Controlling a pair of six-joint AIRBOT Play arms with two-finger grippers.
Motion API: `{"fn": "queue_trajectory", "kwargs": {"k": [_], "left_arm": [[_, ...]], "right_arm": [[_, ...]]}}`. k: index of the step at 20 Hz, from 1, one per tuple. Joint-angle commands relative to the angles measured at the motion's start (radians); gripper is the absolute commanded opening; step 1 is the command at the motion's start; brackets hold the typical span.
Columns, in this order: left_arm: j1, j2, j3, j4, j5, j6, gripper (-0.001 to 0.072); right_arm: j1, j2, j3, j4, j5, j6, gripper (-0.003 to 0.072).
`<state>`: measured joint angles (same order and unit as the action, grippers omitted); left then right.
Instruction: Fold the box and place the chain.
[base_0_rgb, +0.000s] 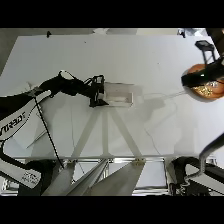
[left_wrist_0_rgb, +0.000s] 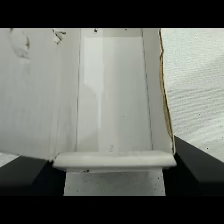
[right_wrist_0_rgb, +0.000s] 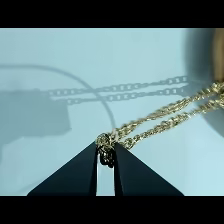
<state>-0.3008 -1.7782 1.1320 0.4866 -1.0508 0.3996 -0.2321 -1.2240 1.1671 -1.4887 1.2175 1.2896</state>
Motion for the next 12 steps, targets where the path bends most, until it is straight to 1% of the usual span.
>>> {"fn": "queue_trajectory", "kwargs": {"k": [1,4,6,9,12], "left_arm": [[0.0,0.0,0.0,0.0,0.0,0.0,0.0326],[0.0,0.0,0.0,0.0,0.0,0.0,0.0326],[0.0,0.0,0.0,0.0,0.0,0.0,0.0326],[0.0,0.0,0.0,0.0,0.0,0.0,0.0326],[0.0,0.0,0.0,0.0,0.0,0.0,0.0326]], "right_arm": [[0.193,0.008,0.001,0.01,0.039,-0.004,0.0008],[0.357,0.007,0.001,0.013,0.018,0.01,0.0008],[0.449,0.007,0.001,0.024,-0.033,0.023,0.0008],[0.549,0.006,0.001,0.109,-0.159,0.022,0.0008],[0.61,0.004,0.001,0.201,-0.306,0.022,0.0008]]}}
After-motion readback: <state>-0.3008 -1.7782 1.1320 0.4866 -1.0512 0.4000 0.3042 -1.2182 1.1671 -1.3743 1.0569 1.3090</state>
